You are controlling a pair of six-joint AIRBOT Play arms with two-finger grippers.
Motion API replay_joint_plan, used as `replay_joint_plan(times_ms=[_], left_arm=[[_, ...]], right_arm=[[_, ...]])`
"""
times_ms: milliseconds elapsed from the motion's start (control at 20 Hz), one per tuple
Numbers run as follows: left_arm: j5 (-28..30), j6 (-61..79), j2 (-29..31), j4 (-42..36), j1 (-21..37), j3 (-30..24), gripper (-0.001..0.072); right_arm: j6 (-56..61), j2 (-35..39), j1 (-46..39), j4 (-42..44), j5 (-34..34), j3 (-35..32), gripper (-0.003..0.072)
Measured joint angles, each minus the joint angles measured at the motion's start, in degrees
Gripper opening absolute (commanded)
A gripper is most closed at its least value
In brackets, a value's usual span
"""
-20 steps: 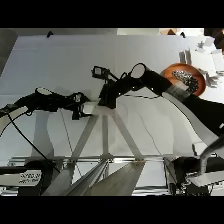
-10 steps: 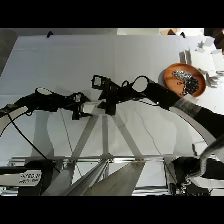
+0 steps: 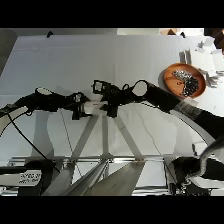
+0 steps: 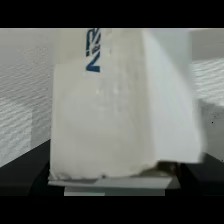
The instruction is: Fold the box and place the chain.
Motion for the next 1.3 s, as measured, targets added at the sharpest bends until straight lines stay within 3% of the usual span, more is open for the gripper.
replay_joint_plan(times_ms=[250,600,700,750,1100,1200,1250,1300], left_arm=[[0.1,0.2,0.0,-0.1,0.0,0.0,0.0341],[-0.2,0.2,0.0,0.2,0.0,0.0,0.0341],[-0.3,0.2,0.0,0.2,0.0,0.0,0.0341],[-0.3,0.2,0.0,0.2,0.0,0.0,0.0341],[-0.2,0.2,0.0,0.1,0.0,0.0,0.0341],[-0.1,0.2,0.0,0.1,0.0,0.0,0.0341],[-0.1,0.2,0.0,0.1,0.0,0.0,0.0341],[-0.1,0.0,0.0,0.1,0.0,0.0,0.0341]], right_arm=[[0.3,0.0,0.0,-2.9,-3.8,-0.2,0.0221],[0.5,0.0,0.1,-2.5,-1.9,-1.7,0.0223],[0.6,0.0,0.2,-2.1,-0.9,-2.3,0.0268],[0.6,0.0,0.3,-1.7,-0.4,-2.5,0.0348],[0.6,0.0,0.3,0.0,1.5,-3.0,0.0349],[0.6,0.0,0.3,0.2,1.6,-3.0,0.031],[0.6,0.0,0.3,0.2,1.6,-3.0,0.0215],[0.6,0.1,0.3,0.3,1.5,-3.0,0.0201]])
